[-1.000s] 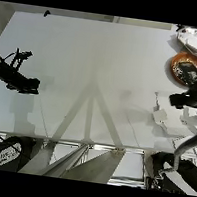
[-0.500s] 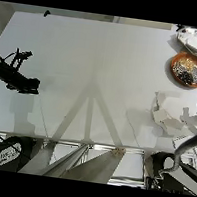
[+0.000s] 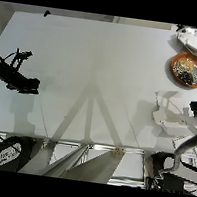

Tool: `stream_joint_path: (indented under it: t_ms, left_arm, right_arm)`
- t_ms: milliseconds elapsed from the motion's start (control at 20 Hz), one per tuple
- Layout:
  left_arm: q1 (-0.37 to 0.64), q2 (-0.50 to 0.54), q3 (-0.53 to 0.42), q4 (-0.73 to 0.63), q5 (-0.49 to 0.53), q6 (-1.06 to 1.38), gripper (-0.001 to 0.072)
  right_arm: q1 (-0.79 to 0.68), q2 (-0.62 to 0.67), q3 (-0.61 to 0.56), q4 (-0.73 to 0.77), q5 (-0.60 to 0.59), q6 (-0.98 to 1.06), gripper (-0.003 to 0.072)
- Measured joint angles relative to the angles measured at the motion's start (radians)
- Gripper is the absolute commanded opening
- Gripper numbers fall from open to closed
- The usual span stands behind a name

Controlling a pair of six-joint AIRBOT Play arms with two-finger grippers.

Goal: Fold the box and place the chain.

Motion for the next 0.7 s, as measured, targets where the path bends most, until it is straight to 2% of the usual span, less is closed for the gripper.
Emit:
stream_joint_path:
  t_ms: [200, 250, 300, 550, 700]
  left_arm:
    - [0.000, 0.000, 0.000, 0.000, 0.000, 0.000, 0.0013]
    - [0.000, 0.000, 0.000, 0.000, 0.000, 0.000, 0.0013]
    - [0.000, 0.000, 0.000, 0.000, 0.000, 0.000, 0.0013]
    - [0.000, 0.000, 0.000, 0.000, 0.000, 0.000, 0.0013]
    - [0.000, 0.000, 0.000, 0.000, 0.000, 0.000, 0.0013]
  right_arm:
    - [-0.018, -0.061, 0.000, -0.006, -0.019, -0.003, 0.0278]
    - [-0.020, -0.075, 0.000, -0.007, -0.020, -0.003, 0.0187]
    - [-0.021, -0.088, 0.000, -0.007, -0.018, -0.003, 0.0014]
    - [-0.017, -0.120, 0.000, 0.030, 0.052, -0.027, 0.0016]
    - [0.026, -0.085, 0.000, 0.111, 0.068, -0.053, 0.0015]
